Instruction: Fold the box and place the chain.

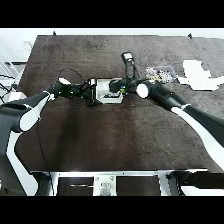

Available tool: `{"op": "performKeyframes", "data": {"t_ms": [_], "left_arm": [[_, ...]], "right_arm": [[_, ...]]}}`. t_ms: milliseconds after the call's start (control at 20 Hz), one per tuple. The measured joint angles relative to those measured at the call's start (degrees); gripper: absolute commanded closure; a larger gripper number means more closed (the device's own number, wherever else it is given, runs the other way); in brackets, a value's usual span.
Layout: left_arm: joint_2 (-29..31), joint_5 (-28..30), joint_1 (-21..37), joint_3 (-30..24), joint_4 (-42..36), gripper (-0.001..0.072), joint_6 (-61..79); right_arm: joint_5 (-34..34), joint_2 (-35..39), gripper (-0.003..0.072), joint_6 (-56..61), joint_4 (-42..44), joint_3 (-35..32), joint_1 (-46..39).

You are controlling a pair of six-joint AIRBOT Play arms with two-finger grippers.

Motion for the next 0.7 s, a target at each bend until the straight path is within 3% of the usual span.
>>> {"op": "performKeyframes", "data": {"t_ms": [350, 700], "left_arm": [[0.0, 0.0, 0.0, 0.0, 0.0, 0.0290, 0.0], [0.0, 0.0, 0.0, 0.0, 0.0, 0.0291, 0.0]], "right_arm": [[5.6, 4.5, 0.0170, 2.0, -2.8, -5.0, -14.3], [-5.5, -4.2, 0.0170, 6.0, 0.0, -6.7, -24.1]]}}
